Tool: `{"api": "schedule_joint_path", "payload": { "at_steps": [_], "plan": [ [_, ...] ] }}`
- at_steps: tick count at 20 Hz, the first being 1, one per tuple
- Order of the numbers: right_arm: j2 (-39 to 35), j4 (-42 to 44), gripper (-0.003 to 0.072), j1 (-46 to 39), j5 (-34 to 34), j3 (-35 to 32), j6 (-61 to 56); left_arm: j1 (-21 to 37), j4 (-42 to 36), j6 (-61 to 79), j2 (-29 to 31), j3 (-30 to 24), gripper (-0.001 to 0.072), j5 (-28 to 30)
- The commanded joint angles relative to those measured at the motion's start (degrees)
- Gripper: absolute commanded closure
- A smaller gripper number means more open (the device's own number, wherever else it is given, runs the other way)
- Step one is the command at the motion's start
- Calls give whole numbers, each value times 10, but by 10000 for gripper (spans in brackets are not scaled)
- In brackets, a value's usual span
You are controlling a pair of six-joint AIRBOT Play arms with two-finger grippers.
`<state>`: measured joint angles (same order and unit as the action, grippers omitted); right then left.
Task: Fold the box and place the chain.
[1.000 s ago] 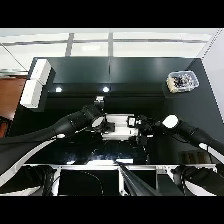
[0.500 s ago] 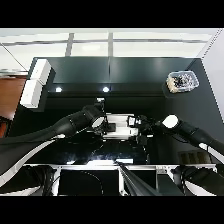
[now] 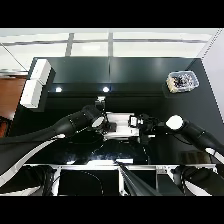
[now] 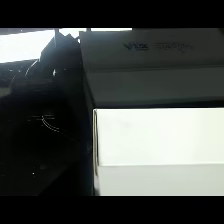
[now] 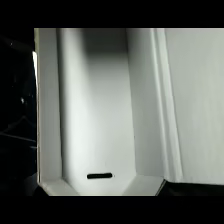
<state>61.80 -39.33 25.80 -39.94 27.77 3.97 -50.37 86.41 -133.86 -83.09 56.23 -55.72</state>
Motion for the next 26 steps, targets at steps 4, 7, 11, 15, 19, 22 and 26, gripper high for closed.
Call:
{"api": "schedule_joint_path", "payload": {
  "at_steps": [4,7,11,15,19,22,26],
  "plan": [
    [-25,-75,-13,0,-52,0,-9,0,12,16,0,1,681,-46],
    [-25,-54,-12,0,-49,0,-7,0,16,16,0,1,681,-50],
    [-25,-38,113,0,-49,0,-7,0,19,16,0,1,681,-49],
    [-24,-12,354,3,-49,0,-12,0,19,16,0,1,681,-47],
    [-11,-12,456,30,-38,0,-61,0,19,16,0,1,681,-46],
    [-10,-12,500,39,-30,0,-68,0,18,16,0,1,681,-46],
    [-10,-9,500,40,-17,0,-77,0,18,16,0,1,681,-41]
  ]
}}
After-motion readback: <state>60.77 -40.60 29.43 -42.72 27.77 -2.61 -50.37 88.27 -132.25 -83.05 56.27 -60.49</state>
